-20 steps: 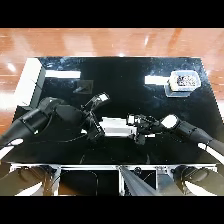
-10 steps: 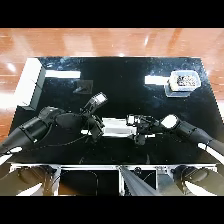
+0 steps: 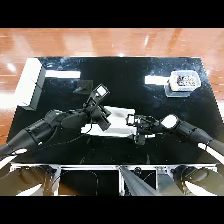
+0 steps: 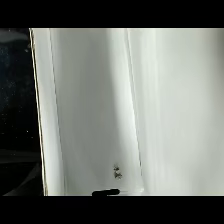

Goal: Fold the box and place the chain.

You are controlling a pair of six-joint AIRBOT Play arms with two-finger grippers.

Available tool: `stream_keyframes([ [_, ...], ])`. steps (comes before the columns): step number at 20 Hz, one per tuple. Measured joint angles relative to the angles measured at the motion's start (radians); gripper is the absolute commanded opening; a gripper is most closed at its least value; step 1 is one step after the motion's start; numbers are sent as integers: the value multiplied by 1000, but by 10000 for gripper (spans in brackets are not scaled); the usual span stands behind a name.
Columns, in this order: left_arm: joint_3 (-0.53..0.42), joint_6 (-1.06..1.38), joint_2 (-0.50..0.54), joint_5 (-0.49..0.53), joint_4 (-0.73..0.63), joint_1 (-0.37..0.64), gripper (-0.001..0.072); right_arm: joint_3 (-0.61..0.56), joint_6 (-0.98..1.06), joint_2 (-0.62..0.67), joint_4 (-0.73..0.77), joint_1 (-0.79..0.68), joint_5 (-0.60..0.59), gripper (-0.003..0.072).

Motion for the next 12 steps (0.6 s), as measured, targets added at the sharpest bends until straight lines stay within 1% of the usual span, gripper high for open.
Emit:
stream_keyframes([
  [3, 0, 0, -63, -45, -1, -3, 22, 0, -2, 0, 0, 0, 0, 488],
  [6, 0, 0, -121, -67, -1, -5, 23, 0, -2, 0, 0, 0, 0, 488],
  [10, 4, 0, -160, -66, 2, -5, 23, 0, -3, 0, -2, 0, -6, 488],
  [12, 24, 0, -165, -32, 32, 0, 22, 0, -4, 0, -3, 0, -11, 488],
])
